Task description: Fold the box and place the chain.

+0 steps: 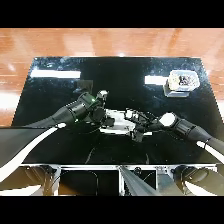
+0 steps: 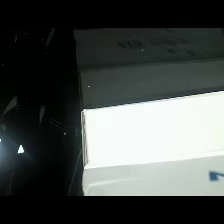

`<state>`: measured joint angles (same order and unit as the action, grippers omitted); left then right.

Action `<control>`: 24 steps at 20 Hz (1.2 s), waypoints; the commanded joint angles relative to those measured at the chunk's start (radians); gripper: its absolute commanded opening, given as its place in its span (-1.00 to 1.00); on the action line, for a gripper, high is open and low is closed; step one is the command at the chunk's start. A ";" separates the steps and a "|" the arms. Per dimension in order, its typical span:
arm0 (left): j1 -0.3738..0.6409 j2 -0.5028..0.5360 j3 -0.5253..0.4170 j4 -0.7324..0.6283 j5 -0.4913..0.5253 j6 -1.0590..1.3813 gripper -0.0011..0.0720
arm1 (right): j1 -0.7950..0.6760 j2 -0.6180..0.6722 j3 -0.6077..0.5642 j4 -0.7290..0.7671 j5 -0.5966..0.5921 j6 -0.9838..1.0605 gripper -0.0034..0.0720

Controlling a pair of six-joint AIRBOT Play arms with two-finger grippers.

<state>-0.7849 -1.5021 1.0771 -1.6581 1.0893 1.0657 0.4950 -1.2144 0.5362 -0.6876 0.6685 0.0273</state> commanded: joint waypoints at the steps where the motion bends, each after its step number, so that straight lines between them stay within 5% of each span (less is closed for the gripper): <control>1: -0.001 -0.004 0.001 0.000 -0.002 -0.001 -0.08 | 0.000 -0.001 0.000 -0.002 0.000 0.000 0.54; 22: 0.000 -0.025 0.001 -0.026 -0.002 0.000 -0.10 | 0.000 -0.001 0.000 -0.002 0.000 0.000 0.54; 24: 0.000 -0.025 0.001 -0.026 -0.002 0.000 -0.39 | 0.000 -0.001 -0.001 -0.002 0.000 0.000 0.54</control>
<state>-0.7849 -1.5265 1.0782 -1.6817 1.0885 1.0653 0.4950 -1.2144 0.5362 -0.6903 0.6678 0.0269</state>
